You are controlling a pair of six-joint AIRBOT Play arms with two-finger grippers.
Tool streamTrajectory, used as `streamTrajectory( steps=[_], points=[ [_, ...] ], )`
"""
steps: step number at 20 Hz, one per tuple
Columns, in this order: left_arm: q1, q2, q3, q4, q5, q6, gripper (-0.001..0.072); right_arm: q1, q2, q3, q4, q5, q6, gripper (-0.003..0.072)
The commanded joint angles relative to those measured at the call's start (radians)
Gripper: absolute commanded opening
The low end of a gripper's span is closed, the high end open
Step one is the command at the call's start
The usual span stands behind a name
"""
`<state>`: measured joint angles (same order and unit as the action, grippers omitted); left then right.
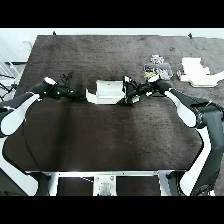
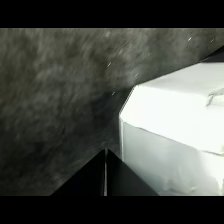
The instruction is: Fold the box and place the chain.
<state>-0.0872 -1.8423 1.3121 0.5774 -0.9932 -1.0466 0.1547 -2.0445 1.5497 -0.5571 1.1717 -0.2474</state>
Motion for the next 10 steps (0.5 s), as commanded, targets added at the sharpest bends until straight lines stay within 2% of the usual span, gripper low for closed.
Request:
streamTrajectory(
  steps=[1,2,3,4,6,8,10],
  points=[
    [-0.014,-0.004,0.048,0.006,-0.039,-0.001,0.0022,0.001,0.0,0.0,0.0,0.0,0.0,0.0523],
    [-0.014,-0.003,0.048,0.0,-0.038,0.0,0.0023,0.001,0.0,0.0,0.0,0.0,0.0,0.0522],
    [-0.014,-0.003,0.048,-0.013,-0.044,0.004,0.0116,0.001,0.0,0.0,0.0,0.0,0.0,0.0523],
    [-0.014,-0.002,0.048,-0.027,-0.055,0.009,0.0142,0.001,0.0,0.0,0.0,0.0,0.0,0.0522],
    [-0.014,0.0,0.056,-0.033,-0.068,0.022,0.0142,0.001,0.0,0.0,0.0,0.0,0.0,0.0523],
    [-0.014,0.0,0.072,-0.037,-0.092,0.056,0.0259,0.001,0.0,0.0,0.0,0.0,0.0,0.0522],
    [-0.015,0.002,0.082,-0.039,-0.107,0.058,0.0262,0.001,0.0,0.0,0.0,0.0,0.0,0.0522]
  ],
)
